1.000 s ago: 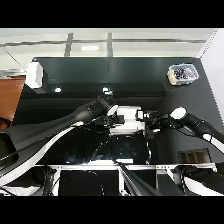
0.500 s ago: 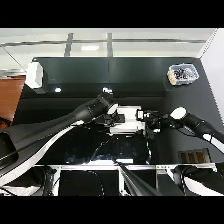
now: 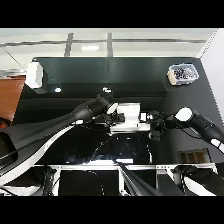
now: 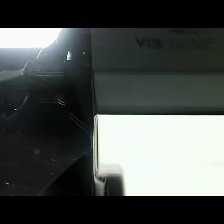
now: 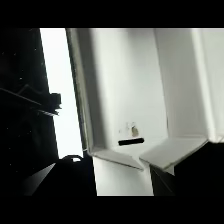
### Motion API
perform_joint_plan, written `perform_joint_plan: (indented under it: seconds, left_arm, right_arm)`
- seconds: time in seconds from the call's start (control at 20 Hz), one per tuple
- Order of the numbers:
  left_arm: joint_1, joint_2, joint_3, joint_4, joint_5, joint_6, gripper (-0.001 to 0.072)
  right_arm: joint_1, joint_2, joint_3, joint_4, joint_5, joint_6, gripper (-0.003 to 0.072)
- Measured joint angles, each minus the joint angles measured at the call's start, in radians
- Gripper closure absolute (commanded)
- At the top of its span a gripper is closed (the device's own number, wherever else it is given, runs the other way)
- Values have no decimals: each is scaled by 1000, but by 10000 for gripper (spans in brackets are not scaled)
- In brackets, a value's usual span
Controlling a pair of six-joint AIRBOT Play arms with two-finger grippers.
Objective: Fold the box and place the chain.
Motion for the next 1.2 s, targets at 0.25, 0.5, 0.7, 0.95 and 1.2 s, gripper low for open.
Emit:
perform_joint_plan:
  seconds: [0.25,0.5,0.7,0.95,1.2]
  left_arm:
    - [0,0,0,-3,-7,8,683]
    - [-1,0,0,-3,-8,18,683]
    - [-1,0,0,-3,-10,28,682]
    - [-1,0,0,-5,-10,31,682]
    - [-1,0,0,-10,-4,30,682]
  right_arm:
    - [-7,22,2,40,-14,-66,219]
    - [-3,19,2,85,-66,-117,532]
    - [41,6,2,125,-57,-136,559]
    - [82,-37,2,251,-82,-139,318]
    - [70,-51,2,278,-98,-8,667]
